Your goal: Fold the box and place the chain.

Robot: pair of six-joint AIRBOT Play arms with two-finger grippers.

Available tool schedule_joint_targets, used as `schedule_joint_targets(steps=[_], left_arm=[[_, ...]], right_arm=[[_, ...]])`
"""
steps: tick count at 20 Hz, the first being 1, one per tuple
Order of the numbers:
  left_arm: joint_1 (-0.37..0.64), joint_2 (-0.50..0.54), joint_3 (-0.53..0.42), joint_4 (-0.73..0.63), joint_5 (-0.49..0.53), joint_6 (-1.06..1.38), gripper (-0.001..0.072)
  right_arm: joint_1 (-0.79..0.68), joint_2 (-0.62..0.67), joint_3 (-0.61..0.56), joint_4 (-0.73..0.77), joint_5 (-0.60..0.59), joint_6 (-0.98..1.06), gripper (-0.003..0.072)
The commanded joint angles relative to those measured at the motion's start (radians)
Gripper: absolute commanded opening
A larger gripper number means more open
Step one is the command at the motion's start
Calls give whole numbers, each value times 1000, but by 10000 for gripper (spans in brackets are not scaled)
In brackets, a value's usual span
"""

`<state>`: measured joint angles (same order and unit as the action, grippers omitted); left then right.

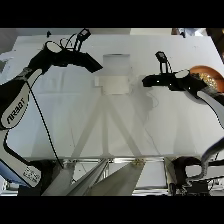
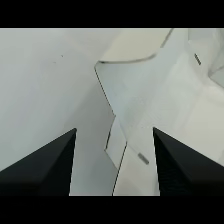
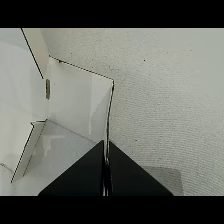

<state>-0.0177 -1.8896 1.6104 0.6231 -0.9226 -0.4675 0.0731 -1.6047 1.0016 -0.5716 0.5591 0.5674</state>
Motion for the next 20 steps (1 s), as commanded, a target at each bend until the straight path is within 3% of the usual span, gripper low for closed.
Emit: schedule_joint_targets(steps=[1, 8, 14, 18, 20], left_arm=[[-9, -24, 2, -60, 40, 18, 541], [-37, -56, 2, -84, 6, 42, 541], [-59, -62, 2, 1, -24, 44, 540], [-63, -62, 2, 0, -88, 87, 496], [-65, -62, 2, -2, -92, 109, 415]], right_arm=[[0, 0, 0, 0, 0, 0, 11], [0, 0, 0, 0, 0, 0, 11], [0, 0, 0, 0, 0, 0, 11], [0, 0, 0, 0, 0, 0, 11], [0, 0, 0, 0, 0, 0, 11]])
